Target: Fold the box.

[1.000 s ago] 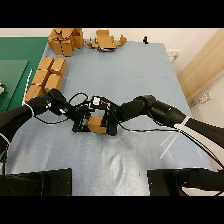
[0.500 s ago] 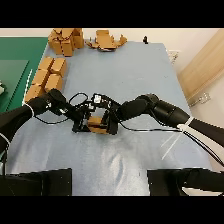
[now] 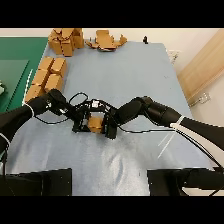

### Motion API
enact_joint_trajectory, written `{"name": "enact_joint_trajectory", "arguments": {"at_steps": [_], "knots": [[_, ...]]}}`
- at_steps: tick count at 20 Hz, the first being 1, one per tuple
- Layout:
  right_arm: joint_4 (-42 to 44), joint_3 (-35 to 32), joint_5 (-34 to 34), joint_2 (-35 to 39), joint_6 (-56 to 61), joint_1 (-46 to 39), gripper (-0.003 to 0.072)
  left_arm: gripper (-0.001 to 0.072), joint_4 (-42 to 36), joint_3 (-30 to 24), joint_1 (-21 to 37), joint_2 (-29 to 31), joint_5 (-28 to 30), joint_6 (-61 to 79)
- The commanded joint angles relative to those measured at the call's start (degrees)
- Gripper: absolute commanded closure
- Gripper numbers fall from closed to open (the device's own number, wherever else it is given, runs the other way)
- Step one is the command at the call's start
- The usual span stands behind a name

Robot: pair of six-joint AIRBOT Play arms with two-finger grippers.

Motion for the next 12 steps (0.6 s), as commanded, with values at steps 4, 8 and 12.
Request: {"name": "enact_joint_trajectory", "arguments": {"at_steps": [4,8,12], "knots": [[-0.28,0.02,-0.70,2.86,1.11,-0.15,0.0319,0.0687,0.04,0.00,0.07,0.04,0.02,0.09],[0.61,0.02,-0.42,3.50,1.11,-0.13,0.0512,0.0687,0.04,0.00,0.07,0.04,-0.02,0.09],[1.70,0.02,1.53,3.74,5.95,-0.13,0.0682,0.0688,0.04,0.00,0.07,0.04,-0.02,0.07]]}}
